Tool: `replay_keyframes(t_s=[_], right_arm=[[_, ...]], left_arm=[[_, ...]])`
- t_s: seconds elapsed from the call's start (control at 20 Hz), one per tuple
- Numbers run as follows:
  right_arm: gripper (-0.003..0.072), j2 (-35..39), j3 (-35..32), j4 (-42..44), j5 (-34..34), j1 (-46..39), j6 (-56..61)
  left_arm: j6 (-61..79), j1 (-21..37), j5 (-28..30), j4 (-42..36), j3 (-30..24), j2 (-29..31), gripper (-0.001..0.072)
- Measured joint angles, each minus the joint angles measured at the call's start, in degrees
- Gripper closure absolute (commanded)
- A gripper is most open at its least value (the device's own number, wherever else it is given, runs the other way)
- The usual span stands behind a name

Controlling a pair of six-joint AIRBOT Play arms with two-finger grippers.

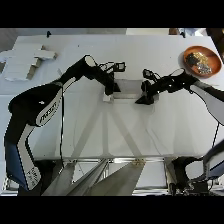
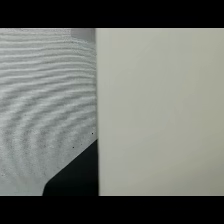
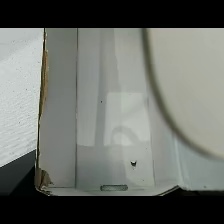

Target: Fold the box and place the chain.

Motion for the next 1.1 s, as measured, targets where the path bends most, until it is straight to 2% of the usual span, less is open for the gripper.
replay_keyframes(t_s=[0.6, 0.75, 1.1], right_arm=[[-0.0028, -0.3, 0.0, 0.1, 0.2, 0.1, 0.0], [0.009, -0.3, 0.0, 0.4, -0.2, 0.1, 0.0], [0.0091, -0.3, 0.0, 0.7, -0.3, 0.1, 0.0]], left_arm=[[0.0, 0.0, 0.3, 0.0, 0.0, 0.0, 0.0689], [0.0, 0.0, 0.3, 0.0, 0.0, 0.0, 0.0689], [0.0, 0.0, 0.3, 0.0, 0.0, 0.0, 0.0689]])
